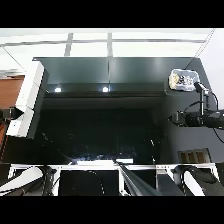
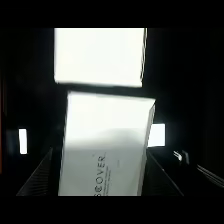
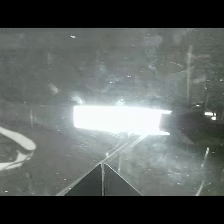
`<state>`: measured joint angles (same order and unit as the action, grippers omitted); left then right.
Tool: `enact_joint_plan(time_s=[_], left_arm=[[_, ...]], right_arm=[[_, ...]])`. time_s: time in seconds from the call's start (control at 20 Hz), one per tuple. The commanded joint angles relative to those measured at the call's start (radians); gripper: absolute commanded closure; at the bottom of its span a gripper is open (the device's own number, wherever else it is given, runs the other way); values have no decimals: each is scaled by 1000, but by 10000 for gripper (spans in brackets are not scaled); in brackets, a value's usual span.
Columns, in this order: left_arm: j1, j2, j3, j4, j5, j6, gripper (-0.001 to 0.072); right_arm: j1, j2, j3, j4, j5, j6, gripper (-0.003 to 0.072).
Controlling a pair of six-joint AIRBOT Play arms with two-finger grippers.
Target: Fold the box and place the chain.
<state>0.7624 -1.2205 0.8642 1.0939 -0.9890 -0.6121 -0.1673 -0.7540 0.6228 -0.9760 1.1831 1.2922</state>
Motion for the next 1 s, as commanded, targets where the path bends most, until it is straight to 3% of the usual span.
enact_joint_plan(time_s=[0.0,0.15,0.2,0.25,0.3,0.35,0.5,0.7,0.8,0.95], left_arm=[[-52,26,61,-34,-5,2,0],[-163,79,169,-124,-2,-1,4],[-208,97,206,-166,-3,-7,45],[-251,113,237,-203,-8,-42,251],[-292,134,261,-234,-23,-92,568],[-341,161,269,-270,-37,-110,687],[-530,272,193,-314,-9,-124,689],[-798,459,-143,-314,266,-126,687],[-863,515,-293,-313,389,-125,686],[-854,539,-354,-307,393,-125,684]], right_arm=[[8,0,2,70,-2,-51,674],[66,0,46,157,-3,-143,675],[96,0,72,154,1,-143,675],[132,0,101,152,3,-143,674],[169,0,126,153,0,-143,675],[209,0,142,154,-13,-152,675],[346,0,127,130,-195,-262,675],[422,-5,23,-74,-558,-260,675],[409,-5,-11,-127,-593,-260,674],[400,-5,-12,-125,-500,-261,674]])
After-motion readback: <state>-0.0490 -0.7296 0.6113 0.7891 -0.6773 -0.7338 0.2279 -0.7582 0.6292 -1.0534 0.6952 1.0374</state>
